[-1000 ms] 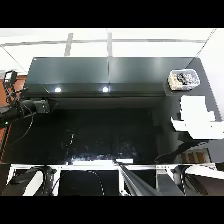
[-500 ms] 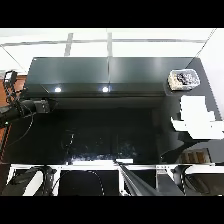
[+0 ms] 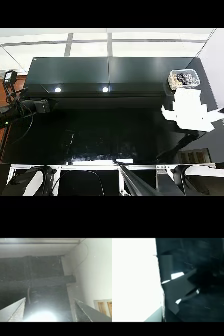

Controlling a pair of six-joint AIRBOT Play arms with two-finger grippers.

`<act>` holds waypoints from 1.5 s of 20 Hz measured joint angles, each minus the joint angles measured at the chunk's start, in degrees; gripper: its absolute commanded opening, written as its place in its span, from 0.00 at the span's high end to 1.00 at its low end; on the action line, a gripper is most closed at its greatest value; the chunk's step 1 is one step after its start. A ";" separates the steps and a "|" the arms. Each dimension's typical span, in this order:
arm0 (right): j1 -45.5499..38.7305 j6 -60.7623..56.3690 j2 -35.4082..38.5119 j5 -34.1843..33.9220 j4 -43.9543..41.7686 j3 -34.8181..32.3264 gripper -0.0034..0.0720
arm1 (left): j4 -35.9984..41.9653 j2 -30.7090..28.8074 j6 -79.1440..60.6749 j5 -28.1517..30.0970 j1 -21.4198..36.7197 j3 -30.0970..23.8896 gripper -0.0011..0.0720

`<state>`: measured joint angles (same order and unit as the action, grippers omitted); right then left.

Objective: Fold the box and place the chain.

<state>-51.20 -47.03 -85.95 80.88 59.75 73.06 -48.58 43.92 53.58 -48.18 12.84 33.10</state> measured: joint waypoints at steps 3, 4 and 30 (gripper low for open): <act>4.72 -0.66 7.67 -1.11 -3.43 -6.71 0.93 | 0.02 0.00 0.00 0.07 0.00 0.00 0.02; 6.56 -1.07 10.29 -1.70 -4.42 -9.16 0.93 | 0.02 0.00 0.00 0.07 0.00 0.00 0.02; 69.00 -0.55 38.16 -49.13 -36.04 -53.29 0.93 | 18.80 44.00 -1.14 -18.88 -24.30 18.25 0.05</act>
<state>17.80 -47.57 -47.79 31.75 23.70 19.77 -29.78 87.92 52.45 -67.07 -11.46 51.35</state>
